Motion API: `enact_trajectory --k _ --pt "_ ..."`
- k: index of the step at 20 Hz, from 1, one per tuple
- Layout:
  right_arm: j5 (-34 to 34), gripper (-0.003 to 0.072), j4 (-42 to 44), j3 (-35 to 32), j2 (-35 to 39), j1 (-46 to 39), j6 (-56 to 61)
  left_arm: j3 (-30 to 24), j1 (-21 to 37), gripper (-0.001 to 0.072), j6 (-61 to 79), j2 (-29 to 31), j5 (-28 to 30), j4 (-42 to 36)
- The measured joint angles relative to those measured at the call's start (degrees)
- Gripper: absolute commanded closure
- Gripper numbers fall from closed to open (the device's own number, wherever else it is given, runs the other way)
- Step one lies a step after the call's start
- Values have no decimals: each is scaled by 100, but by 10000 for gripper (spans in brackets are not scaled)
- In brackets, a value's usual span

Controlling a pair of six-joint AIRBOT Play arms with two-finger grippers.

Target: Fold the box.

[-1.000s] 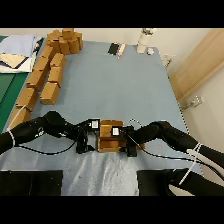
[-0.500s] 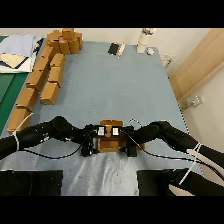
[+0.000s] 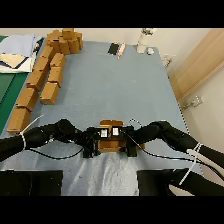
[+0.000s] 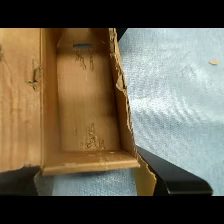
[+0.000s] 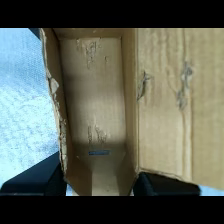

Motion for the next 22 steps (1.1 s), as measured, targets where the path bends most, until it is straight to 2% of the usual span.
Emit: enact_trajectory --k 2,22 --pt "2 237 2 0 0 0 11 4 -4 301 -17 -13 61 -7" --pt "0 238 0 0 0 0 0 4 -11 299 -39 -20 118 -17"
